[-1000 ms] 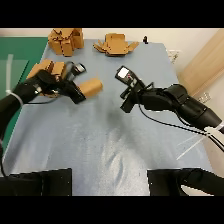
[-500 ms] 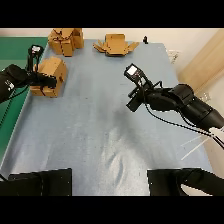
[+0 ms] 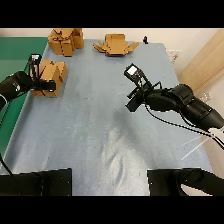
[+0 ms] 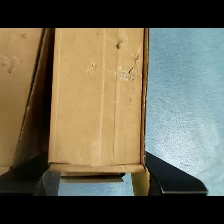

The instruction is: Fold the box.

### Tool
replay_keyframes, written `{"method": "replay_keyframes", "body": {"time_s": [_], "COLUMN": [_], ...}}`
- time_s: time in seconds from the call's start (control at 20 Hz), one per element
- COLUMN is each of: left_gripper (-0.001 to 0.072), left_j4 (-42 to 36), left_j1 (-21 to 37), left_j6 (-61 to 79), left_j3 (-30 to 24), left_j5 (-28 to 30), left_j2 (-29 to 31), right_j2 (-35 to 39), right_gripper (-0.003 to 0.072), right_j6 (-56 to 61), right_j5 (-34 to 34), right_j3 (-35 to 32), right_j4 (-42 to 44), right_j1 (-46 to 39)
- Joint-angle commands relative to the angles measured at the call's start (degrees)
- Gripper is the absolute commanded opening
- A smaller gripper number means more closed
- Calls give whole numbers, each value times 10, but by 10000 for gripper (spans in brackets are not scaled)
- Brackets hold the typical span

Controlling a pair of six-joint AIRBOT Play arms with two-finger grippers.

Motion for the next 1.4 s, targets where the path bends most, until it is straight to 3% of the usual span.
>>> {"method": "replay_keyframes", "body": {"time_s": [0.0, 0.55, 0.6, 0.65, 0.75, 0.85, 0.9, 1.35], "left_gripper": [8, 43, 342, 523, 527, 581, 686, 696], "left_j4": [3, 3, 3, 3, 3, 3, 3, 8], "left_j1": [0, 0, 0, 0, 0, 0, 0, 0], "left_j6": [-17, -16, -16, -21, -21, -21, -22, -21], "left_j3": [1, 7, 10, 16, 27, 37, 40, 52], "left_j5": [1, -16, -18, -21, -29, -33, -33, -41], "left_j2": [-14, -12, -12, -12, -12, -12, -12, -12], "right_j2": [0, -1, -1, -2, -5, -11, -12, -13], "right_gripper": [6, 6, 6, 6, 6, 6, 6, 6], "right_j6": [0, 0, 0, 0, 0, 0, 0, -2], "right_j5": [-1, -2, -2, -2, -3, -4, -4, -4], "right_j3": [0, 0, 0, 0, 0, 0, 0, 0], "right_j4": [2, 3, 4, 6, 14, 21, 24, 25], "right_j1": [0, 0, 0, 0, 0, 0, 0, 0]}}
